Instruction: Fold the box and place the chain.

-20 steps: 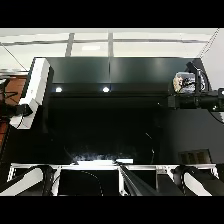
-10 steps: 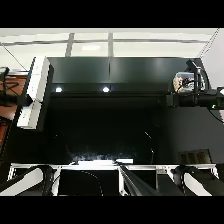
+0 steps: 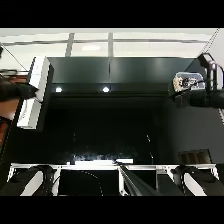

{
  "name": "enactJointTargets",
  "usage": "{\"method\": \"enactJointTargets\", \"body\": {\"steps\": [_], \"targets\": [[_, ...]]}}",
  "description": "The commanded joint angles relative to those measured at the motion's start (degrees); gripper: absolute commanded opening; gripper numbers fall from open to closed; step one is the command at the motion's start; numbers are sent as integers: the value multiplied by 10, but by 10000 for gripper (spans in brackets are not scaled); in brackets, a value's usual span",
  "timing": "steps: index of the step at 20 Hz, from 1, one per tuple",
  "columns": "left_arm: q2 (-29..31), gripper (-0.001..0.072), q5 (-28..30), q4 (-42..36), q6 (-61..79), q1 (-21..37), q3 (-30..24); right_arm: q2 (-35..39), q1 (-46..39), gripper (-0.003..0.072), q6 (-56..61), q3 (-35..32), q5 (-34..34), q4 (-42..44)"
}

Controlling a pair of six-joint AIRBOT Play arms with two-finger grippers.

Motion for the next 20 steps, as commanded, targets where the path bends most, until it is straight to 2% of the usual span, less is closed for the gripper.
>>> {"method": "enactJointTargets", "body": {"steps": [1,3,20], "targets": [[98,30,114,-28,-14,-79,-124,43,7,16,-8,-136,-209,6],[117,31,132,-28,-48,-78,-153,43,6,18,-8,-151,-224,0],[117,31,131,-28,-47,-69,-153,43,6,19,-9,-151,-224,1]]}}
